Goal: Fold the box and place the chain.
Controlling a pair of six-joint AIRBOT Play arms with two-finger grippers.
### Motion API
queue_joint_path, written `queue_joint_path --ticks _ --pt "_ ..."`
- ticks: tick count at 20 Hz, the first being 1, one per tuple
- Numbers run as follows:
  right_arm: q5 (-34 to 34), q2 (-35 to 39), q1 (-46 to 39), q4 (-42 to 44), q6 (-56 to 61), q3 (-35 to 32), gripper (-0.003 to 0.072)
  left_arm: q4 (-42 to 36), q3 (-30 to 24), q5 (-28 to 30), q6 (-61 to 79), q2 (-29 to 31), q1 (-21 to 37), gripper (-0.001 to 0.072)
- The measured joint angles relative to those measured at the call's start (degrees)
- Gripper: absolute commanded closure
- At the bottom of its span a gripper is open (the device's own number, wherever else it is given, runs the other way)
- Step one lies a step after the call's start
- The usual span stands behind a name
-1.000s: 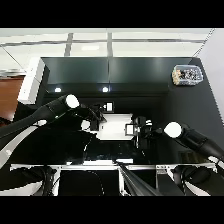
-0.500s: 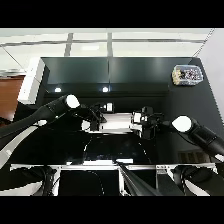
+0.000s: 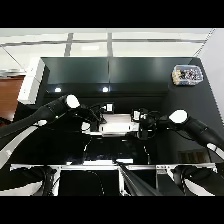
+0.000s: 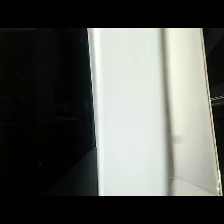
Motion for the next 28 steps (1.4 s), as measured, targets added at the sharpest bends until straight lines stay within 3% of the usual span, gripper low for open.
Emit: queue_joint_path --ticks 14,28 --pt "2.23 -10.23 -0.5 -1.99 -2.75 3.15 -0.0013 -0.02 0.0 -0.57 -1.07 0.0 0.0 0.0684" --pt "2.6 -11.58 -0.46 -5.09 1.36 4.37 -0.0012 -0.02 0.0 -0.46 -1.09 0.0 0.0 0.0684"
